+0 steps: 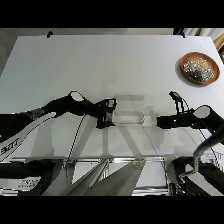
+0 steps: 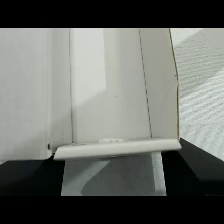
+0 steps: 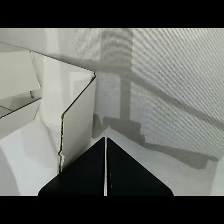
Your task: Fold the box and place the chain.
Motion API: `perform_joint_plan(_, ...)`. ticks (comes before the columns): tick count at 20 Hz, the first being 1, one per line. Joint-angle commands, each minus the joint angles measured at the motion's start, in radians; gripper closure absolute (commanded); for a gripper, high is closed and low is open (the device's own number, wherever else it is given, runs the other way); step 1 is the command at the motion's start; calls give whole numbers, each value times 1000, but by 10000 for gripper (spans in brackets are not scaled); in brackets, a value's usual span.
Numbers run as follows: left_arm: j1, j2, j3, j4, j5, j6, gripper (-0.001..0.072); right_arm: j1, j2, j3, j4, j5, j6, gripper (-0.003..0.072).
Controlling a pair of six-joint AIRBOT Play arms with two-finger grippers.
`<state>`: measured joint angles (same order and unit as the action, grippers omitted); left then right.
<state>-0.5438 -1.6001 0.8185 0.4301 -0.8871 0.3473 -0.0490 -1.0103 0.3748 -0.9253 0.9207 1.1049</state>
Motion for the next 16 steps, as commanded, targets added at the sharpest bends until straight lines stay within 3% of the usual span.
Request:
perform_joint_plan(1, 0, 0, 0, 0, 0, 0, 502, -1, -1, -10, 53, -15, -15, 670)
perform_joint_plan(13, 0, 0, 0, 0, 0, 0, 502, -1, -39, -10, 114, -21, -41, 670)
perform_joint_plan(16, 0, 0, 0, 0, 0, 0, 502, -1, -41, -10, 223, -19, -103, 670)
